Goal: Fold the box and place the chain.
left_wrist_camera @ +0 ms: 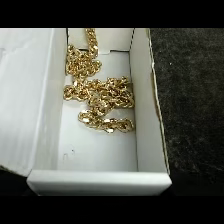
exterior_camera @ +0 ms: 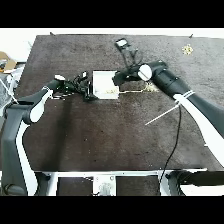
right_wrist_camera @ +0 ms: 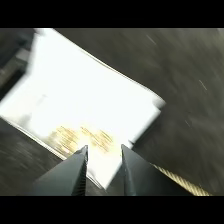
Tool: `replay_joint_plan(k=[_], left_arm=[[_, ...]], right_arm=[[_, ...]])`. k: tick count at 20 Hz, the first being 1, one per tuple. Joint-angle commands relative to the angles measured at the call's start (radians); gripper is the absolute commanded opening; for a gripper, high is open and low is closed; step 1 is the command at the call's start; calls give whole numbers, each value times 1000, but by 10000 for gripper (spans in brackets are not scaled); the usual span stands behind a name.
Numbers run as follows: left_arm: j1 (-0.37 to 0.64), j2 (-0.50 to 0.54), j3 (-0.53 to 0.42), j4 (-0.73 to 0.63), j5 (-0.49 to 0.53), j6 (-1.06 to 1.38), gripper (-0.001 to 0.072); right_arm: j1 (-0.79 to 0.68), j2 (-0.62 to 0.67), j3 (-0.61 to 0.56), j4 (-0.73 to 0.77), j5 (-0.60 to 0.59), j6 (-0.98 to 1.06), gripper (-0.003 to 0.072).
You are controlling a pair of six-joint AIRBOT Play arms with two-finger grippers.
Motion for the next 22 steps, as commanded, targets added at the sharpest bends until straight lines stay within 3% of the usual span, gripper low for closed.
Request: replay_joint_plan(k=[1, 2, 3, 7, 12, 17, 20, 21, 22], left_arm=[[1, 0, 0, 0, 0, 0, 343], [1, 0, 0, 0, 0, 0, 343], [1, 0, 0, 0, 0, 0, 343], [1, 0, 0, 0, 0, 0, 343], [1, 0, 0, 0, 0, 0, 343], [1, 0, 0, 0, 0, 0, 343], [1, 0, 0, 0, 0, 0, 344], [1, 0, 0, 0, 0, 0, 343], [1, 0, 0, 0, 0, 0, 344]], right_arm=[[-142, 87, -135, 26, 24, 161, 259], [-186, 116, -211, 26, -21, 219, 291], [-225, 133, -283, 34, -77, 279, 395], [-286, 105, -483, 145, -363, 352, 394], [-277, -24, -509, 319, -604, 374, 395], [-277, -93, -496, 394, -727, 378, 394], [-275, -132, -448, 408, -728, 378, 254], [-274, -135, -442, 414, -725, 380, 168], [-273, -130, -443, 415, -722, 383, 4]])
